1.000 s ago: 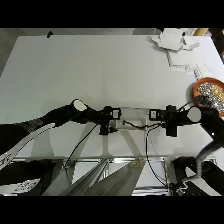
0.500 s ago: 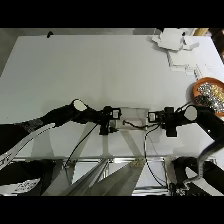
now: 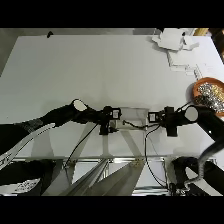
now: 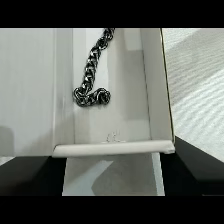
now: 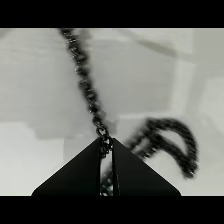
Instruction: Fold the box and place the chain.
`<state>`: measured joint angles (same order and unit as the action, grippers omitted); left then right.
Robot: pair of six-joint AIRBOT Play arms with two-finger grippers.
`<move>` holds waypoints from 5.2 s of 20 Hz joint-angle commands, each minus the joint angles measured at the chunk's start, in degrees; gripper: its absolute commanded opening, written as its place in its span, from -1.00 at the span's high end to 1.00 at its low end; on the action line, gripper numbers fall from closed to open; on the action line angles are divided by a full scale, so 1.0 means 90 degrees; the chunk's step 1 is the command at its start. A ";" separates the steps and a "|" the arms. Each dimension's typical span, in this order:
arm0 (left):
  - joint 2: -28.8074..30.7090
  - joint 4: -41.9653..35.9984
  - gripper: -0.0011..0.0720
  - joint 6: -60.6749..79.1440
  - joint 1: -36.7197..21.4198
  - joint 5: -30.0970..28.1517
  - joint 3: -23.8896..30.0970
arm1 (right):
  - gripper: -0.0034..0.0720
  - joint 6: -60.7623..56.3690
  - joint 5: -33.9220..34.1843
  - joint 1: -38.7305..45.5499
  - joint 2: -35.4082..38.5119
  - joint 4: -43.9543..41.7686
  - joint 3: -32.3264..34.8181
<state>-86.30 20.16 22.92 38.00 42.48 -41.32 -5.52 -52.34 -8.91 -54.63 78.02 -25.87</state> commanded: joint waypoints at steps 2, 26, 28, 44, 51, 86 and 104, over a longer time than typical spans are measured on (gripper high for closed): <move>0.0002 0.0002 0.28 0.0000 -0.0005 -0.0002 0.0000 | 0.86 0.0000 -0.0503 -0.0029 0.1137 -0.0884 -0.0005; 0.0002 0.0002 0.28 0.0000 -0.0005 0.0019 0.0000 | 0.41 0.0549 0.1100 -0.2280 0.0879 -0.3385 -0.0151; 0.0002 0.0002 0.28 0.0000 -0.0005 0.0019 0.0000 | 0.41 0.0546 0.0498 -0.1693 0.1273 -0.2963 -0.0206; 0.0002 0.0002 0.28 0.0000 -0.0005 0.0019 0.0000 | 0.42 0.2322 -0.0199 0.0704 -0.0148 -0.2555 -0.0068; 0.0002 0.0002 0.28 0.0000 -0.0005 0.0019 0.0000 | 0.19 0.2776 -0.0180 0.0704 -0.0755 -0.2880 -0.0066; 0.0002 0.0002 0.28 0.0000 -0.0005 0.0019 0.0000 | 0.38 0.1423 0.2324 -0.2824 0.0610 -0.4189 -0.0070; 0.0002 0.0002 0.28 0.0000 -0.0005 0.0019 0.0000 | 0.45 0.0811 -0.0087 0.0073 -0.0282 -0.2319 0.0046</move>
<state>-86.30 20.16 22.92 38.00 42.68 -41.32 0.64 -52.69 -6.76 -51.64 57.84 -25.52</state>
